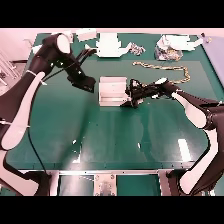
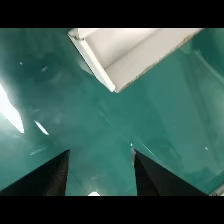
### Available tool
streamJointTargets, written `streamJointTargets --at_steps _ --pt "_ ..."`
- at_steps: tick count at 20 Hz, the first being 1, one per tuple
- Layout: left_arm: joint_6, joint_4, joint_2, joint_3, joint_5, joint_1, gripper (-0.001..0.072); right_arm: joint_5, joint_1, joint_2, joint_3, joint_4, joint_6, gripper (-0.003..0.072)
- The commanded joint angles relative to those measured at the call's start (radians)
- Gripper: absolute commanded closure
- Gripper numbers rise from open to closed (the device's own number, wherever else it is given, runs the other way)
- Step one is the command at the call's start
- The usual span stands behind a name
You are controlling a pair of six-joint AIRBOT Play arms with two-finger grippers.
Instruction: Fold the box and place the chain.
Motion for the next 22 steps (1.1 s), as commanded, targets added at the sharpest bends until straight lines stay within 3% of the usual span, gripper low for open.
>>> streamJointTargets --at_steps 1,5,8,9,10,13,17,18,20,22 --pt "0.21 -0.126 0.005 -0.13 0.119 0.071 0.0253 0.0 0.0 0.001 0.0 0.0 0.0 0.0133" --pt "0.837 -0.269 0.004 -0.26 0.331 0.071 0.0253 0.0 0.0 0.001 0.0 0.0 0.0 0.0133" --pt "0.88 -0.273 0.003 -0.346 0.478 0.071 0.0251 0.0 0.0 0.001 0.0 0.0 0.0 0.0133" --pt "0.954 -0.286 0.003 -0.356 0.486 0.077 0.0166 0.0 0.0 0.001 0.0 0.0 0.0 0.0133" --pt "1.038 -0.301 0.002 -0.36 0.489 0.079 0.0036 0.0 0.0 0.001 0.0 0.0 0.0 0.0133" --pt "1.213 -0.355 -0.034 -0.362 0.475 0.093 0.0031 0.0 0.0 0.001 0.0 0.0 0.0 0.0133" --pt "1.262 -0.411 -0.058 -0.365 0.476 0.094 0.003 0.0 0.0 0.001 0.0 0.0 0.0 0.0133" --pt "1.34 -0.449 -0.07 -0.366 0.463 0.105 -0.0011 0.0 0.0 0.001 0.0 0.0 0.0 0.0133" --pt "1.49 -0.595 -0.109 -0.365 0.392 0.138 -0.0011 0.0 0.0 0.001 0.0 0.0 0.0 0.0133" --pt "1.548 -0.657 -0.139 -0.365 0.337 0.164 -0.0011 0.0 0.0 0.001 0.0 0.0 0.0 0.0133"
